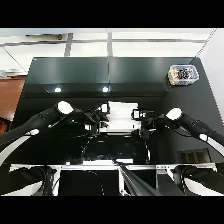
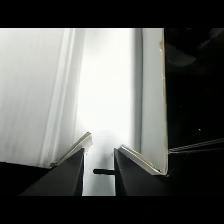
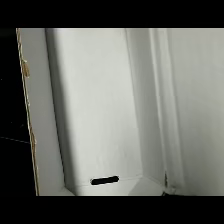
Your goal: Fold the box and place the chain.
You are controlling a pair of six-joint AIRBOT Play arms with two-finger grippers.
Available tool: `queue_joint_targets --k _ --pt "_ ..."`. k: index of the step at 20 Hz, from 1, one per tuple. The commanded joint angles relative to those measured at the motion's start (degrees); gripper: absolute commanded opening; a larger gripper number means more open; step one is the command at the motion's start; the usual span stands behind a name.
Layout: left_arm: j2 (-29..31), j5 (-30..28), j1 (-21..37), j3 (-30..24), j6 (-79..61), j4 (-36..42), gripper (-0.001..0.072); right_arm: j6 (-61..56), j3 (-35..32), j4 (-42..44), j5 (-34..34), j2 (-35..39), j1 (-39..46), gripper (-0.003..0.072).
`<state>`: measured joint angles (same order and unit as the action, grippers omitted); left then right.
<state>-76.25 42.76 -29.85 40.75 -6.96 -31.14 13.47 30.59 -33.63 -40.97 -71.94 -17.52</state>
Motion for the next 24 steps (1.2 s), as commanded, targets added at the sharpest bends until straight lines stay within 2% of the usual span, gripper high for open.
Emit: queue_joint_targets --k 1,9,11,12,13,14,15,16,17,18,19,20,24 --pt "-1.2 -0.5 -0.2 0.1 -0.2 2.1 0.0220 0.0 0.0 0.0 -0.1 0.0 0.0 0.0105" --pt "-1.6 -0.4 -0.3 0.1 -0.2 2.0 0.0214 0.0 0.0 0.0 0.0 0.0 0.0 0.0105" --pt "-1.6 -0.4 -0.3 0.1 -0.2 1.8 0.0127 0.0 0.0 0.0 0.0 0.0 0.0 0.0105" --pt "-1.6 -0.3 -0.3 0.1 -0.2 1.8 0.0167 0.0 0.0 0.0 0.0 0.0 0.0 0.0105" --pt "-1.6 -0.9 -0.7 0.1 -0.2 1.8 0.0387 0.0 0.0 0.0 0.0 0.0 0.0 0.0105" --pt "-1.6 -1.1 -0.7 0.1 -0.1 1.8 0.0488 0.0 0.0 0.0 0.0 0.0 0.0 0.0105" --pt "-1.6 -0.6 -0.7 0.1 -0.1 1.8 0.0367 0.0 0.0 0.0 -0.1 0.0 0.0 0.0105" --pt "-1.6 -0.3 -0.6 0.1 -0.1 1.8 0.0201 0.0 0.0 0.0 0.0 0.0 0.0 0.0105" --pt "-1.6 -0.3 -0.7 0.1 -0.1 1.9 0.0280 0.0 0.0 0.0 -0.1 0.0 0.0 0.0104" --pt "-1.6 0.2 -0.6 0.1 -0.1 1.8 0.0239 0.0 0.0 0.0 0.0 0.0 0.0 0.0105" --pt "-1.4 0.9 -0.3 0.2 -0.1 1.1 0.0063 0.0 0.0 0.0 0.0 0.0 0.0 0.0105" --pt "-0.8 1.4 0.1 0.2 0.7 0.0 0.0027 0.0 0.0 0.0 0.0 0.0 0.0 0.0105" --pt "5.8 2.4 3.0 0.2 21.1 -10.7 0.0027 0.0 0.0 0.0 0.0 0.0 0.0 0.0105"
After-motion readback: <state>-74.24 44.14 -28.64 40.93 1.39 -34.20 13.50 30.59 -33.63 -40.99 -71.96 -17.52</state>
